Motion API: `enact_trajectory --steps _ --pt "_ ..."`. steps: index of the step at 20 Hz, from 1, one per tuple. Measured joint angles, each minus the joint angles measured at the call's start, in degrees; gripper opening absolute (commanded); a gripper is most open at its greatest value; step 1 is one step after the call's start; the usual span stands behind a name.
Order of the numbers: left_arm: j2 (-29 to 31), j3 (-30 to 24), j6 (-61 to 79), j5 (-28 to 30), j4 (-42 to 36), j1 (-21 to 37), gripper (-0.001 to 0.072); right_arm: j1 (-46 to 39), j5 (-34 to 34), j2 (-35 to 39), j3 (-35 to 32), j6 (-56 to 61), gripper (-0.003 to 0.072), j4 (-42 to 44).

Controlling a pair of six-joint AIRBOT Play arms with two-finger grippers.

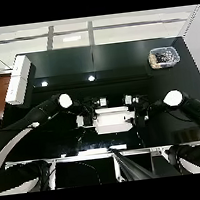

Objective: Fold the box and place the chain.

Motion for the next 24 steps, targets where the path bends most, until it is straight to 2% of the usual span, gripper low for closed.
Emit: enact_trajectory --steps 4,6,16,24 --pt "0.00 0.00 0.00 0.00 0.00 0.00 0.0027 -3.17 7.80 1.27 0.11 6.97 0.0696 -5.57" --pt "0.00 -0.02 0.00 0.00 0.00 0.00 0.0027 -2.86 9.09 1.51 -1.18 8.92 0.0696 -5.66" --pt "0.00 -0.02 0.00 -0.15 0.02 0.00 0.0027 7.28 -1.36 1.79 -6.84 10.73 0.0694 -4.55" --pt "0.00 -0.02 0.00 -0.22 0.02 0.00 0.0027 4.94 2.45 2.43 -6.43 12.94 0.0694 -5.60"
